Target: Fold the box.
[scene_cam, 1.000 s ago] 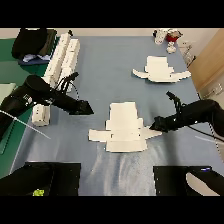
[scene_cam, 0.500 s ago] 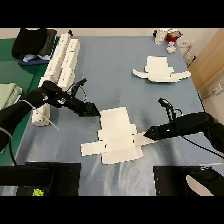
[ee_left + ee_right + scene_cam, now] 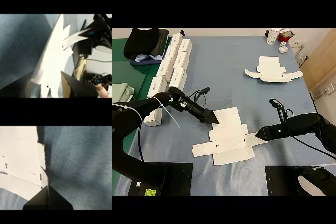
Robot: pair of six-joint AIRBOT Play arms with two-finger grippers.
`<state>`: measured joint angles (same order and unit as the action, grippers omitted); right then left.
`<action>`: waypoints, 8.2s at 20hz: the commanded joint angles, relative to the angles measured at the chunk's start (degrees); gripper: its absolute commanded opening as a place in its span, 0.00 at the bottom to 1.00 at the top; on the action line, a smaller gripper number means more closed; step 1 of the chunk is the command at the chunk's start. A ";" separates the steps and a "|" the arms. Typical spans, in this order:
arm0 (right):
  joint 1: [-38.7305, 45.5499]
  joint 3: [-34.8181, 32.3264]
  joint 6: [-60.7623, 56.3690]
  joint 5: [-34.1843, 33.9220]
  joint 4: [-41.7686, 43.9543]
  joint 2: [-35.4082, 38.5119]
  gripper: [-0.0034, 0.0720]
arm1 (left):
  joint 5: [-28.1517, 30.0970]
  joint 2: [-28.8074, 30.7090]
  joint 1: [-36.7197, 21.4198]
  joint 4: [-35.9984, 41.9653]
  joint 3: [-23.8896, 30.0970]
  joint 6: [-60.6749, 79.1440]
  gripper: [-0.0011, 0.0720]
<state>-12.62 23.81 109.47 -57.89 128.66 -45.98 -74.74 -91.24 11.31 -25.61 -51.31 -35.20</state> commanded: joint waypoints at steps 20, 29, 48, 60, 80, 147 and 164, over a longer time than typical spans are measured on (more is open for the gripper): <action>0.02 1.09 -0.04 2.56 -12.83 -0.15 0.49 | -2.73 0.81 3.08 7.43 -3.45 19.58 0.03; 0.00 12.28 -20.20 4.74 -36.70 -0.13 0.79 | 14.05 14.84 10.60 0.72 1.05 32.79 0.03; 0.00 15.85 -29.14 9.35 -36.15 -2.54 0.78 | 39.63 34.12 26.53 2.56 21.75 45.31 0.03; 0.00 15.85 -29.14 9.38 -35.15 -2.64 0.78 | 31.04 28.74 23.34 1.95 19.47 45.07 0.04; 0.00 15.85 -29.14 9.53 -34.75 -2.64 0.78 | 60.28 44.30 36.92 1.14 27.69 52.63 0.03; 0.00 15.85 -29.99 12.92 -34.77 -2.64 0.77 | 68.32 40.72 47.89 0.33 32.81 45.64 0.03; 0.00 15.85 -29.99 12.85 -33.59 -2.64 0.77 | 34.10 34.38 27.39 -0.39 20.39 40.02 0.03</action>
<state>-12.64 39.59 79.48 -45.01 94.91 -48.62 -34.37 -53.43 41.43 -26.11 -28.69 4.84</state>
